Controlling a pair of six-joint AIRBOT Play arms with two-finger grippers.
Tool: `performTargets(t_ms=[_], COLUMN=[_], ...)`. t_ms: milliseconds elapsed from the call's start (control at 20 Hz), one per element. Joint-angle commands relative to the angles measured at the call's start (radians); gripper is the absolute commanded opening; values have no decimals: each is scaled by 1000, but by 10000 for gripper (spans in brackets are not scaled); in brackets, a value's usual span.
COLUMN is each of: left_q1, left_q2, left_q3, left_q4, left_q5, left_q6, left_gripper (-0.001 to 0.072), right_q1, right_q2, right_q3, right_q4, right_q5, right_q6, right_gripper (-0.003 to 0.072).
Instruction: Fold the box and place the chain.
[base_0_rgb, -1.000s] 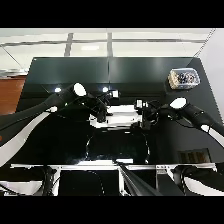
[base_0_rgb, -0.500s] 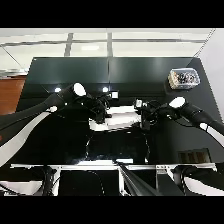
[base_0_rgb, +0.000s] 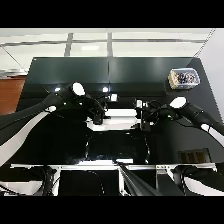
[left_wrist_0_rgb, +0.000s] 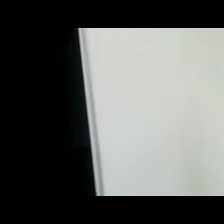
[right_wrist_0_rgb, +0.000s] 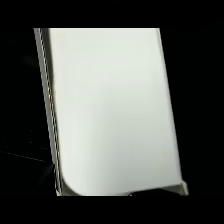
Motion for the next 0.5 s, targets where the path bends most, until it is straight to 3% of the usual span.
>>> performTargets(t_ms=[0,450], left_q1=[3,-2], left_q2=[1,0], left_q3=[1,0], left_q4=[24,23], left_q5=[35,39], left_q6=[13,9], left_gripper=[20,21], right_q1=[1,80], right_q2=[3,-24], right_q3=[0,0], right_q4=[-44,-55], right_q5=[31,-82], right_q6=[13,-15], right_gripper=[720,720])
